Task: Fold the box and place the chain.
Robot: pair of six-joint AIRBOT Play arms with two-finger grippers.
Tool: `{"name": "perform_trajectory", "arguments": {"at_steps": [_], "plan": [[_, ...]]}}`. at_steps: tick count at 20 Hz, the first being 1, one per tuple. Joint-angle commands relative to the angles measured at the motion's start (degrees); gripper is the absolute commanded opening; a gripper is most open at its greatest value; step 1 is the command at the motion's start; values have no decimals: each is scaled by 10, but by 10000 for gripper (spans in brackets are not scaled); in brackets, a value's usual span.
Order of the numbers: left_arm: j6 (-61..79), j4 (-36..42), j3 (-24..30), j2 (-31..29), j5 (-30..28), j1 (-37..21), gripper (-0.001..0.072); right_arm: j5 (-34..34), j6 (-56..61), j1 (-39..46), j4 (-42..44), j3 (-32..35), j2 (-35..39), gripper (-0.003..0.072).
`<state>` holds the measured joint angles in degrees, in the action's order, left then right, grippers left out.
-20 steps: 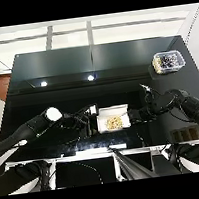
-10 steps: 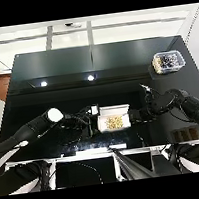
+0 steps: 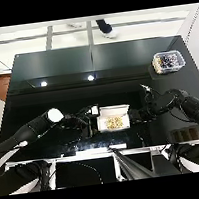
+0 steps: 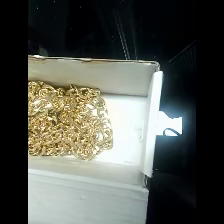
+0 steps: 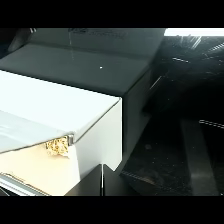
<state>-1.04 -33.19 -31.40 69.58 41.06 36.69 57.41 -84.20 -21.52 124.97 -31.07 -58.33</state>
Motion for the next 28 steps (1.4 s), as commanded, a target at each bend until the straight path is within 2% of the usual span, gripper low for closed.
{"name": "perform_trajectory", "arguments": {"at_steps": [1, 11, 16, 28], "plan": [[-25, -36, 0, -4, -2, -1, 710, 0, 0, 0, 0, 0, 0, 21], [-33, -51, 0, -11, -9, 1, 710, 0, 0, 0, 0, 0, 0, 21], [-32, -34, 0, -11, -25, 1, 710, 0, 0, 0, 0, 0, 0, 21], [-4, -15, 0, -10, -18, 5, 701, 0, 0, 0, 0, 0, 0, 21]]}}
